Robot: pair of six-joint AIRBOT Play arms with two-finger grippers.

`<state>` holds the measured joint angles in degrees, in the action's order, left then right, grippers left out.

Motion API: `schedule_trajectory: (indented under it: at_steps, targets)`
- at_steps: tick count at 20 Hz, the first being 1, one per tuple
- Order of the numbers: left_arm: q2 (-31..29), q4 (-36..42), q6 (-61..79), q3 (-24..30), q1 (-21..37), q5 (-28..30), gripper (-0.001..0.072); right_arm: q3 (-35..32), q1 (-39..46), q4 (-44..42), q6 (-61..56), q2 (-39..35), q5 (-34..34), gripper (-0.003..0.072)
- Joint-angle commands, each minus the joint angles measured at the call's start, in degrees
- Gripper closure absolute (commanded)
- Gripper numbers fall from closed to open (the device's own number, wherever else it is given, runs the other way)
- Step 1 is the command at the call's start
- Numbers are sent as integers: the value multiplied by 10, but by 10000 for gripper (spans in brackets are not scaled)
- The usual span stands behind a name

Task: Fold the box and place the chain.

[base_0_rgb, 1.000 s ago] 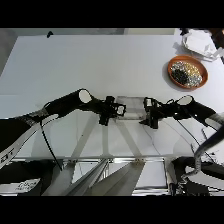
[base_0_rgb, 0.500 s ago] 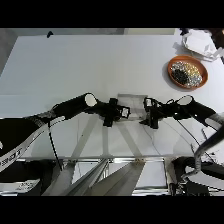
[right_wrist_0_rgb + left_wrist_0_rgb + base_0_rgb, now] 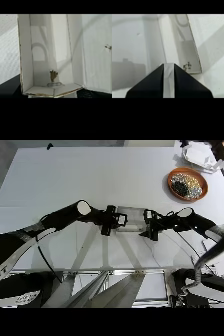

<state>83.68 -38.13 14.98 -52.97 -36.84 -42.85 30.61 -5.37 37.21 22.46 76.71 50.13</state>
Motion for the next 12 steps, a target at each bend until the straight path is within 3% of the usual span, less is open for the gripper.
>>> schedule_trajectory:
  at_steps: [1,2,6,12]
  targets:
    - [-42,-1,-26,0,53,-67,630,0,0,1,1,0,0,230]
    - [-56,-2,-60,0,71,-80,705,0,0,1,1,0,0,230]
    - [-88,-1,-257,0,154,-136,706,0,0,1,1,0,0,230]
    - [-82,-24,-570,1,245,-201,706,0,0,1,1,0,0,230]
